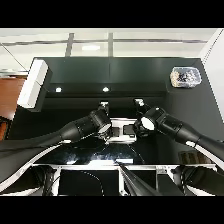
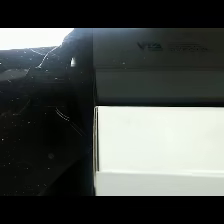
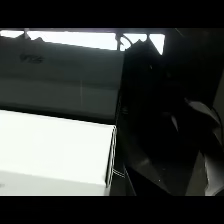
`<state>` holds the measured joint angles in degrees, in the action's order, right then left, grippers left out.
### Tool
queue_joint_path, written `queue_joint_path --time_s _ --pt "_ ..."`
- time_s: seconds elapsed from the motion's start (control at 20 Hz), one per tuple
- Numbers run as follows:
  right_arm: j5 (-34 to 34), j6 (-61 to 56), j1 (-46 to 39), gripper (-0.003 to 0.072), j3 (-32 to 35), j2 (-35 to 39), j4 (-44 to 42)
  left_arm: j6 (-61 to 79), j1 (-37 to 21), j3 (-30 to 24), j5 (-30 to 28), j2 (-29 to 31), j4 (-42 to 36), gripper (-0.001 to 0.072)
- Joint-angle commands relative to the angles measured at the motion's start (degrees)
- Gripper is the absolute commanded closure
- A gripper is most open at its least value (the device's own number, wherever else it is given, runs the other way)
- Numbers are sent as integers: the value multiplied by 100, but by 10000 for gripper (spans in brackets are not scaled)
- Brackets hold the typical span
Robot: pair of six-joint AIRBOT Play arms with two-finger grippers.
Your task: Fold the box and place the chain.
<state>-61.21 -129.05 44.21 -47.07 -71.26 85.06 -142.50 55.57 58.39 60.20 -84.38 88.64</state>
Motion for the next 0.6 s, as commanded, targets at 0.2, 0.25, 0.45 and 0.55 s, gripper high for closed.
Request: queue_joint_path --time_s 0.2,0.25,0.45,0.55 --pt "-4 -170 20 389 -4 -293 -103 2 0 2 2 -4 2 679" --pt "-4 -170 20 390 -4 -313 -103 2 0 2 2 -4 2 679" --pt "-7 -170 20 389 -4 -376 -103 0 0 2 11 -4 0 679" --pt "-7 -170 20 390 -4 -420 -103 2 0 2 11 -4 -4 679"
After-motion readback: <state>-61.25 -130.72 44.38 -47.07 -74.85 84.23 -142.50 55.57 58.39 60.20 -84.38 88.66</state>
